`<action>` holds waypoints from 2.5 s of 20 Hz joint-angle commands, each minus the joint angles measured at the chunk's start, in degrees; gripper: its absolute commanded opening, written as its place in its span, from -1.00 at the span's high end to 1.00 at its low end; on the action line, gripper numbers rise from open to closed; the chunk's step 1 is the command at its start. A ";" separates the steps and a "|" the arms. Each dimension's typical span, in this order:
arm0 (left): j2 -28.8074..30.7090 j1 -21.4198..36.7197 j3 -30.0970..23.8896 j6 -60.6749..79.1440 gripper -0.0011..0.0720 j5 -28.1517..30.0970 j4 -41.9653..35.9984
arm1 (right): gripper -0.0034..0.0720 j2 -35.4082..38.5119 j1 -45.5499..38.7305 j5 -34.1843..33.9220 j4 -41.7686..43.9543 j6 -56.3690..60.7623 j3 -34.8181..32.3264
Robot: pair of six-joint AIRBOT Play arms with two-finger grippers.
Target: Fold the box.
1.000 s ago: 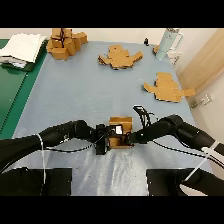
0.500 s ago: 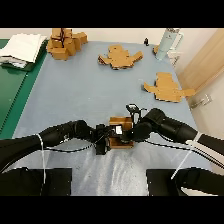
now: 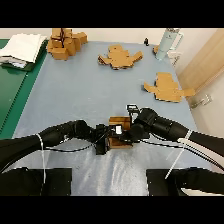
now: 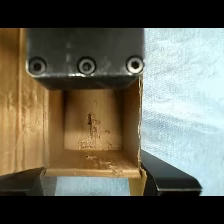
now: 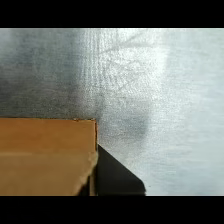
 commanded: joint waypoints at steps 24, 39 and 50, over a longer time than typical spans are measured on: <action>0.02 0.04 0.07 -0.15 -0.44 -0.09 -0.02 | -0.47 4.98 0.07 -2.32 3.89 2.34 1.49; 0.04 0.04 0.07 -0.13 -0.44 -0.09 -0.02 | 0.63 12.50 -0.83 -12.09 -2.47 4.72 1.49; 0.02 0.04 0.07 -0.15 -0.44 -0.09 -0.02 | 0.91 -3.82 -46.29 -1.40 50.07 -57.35 7.78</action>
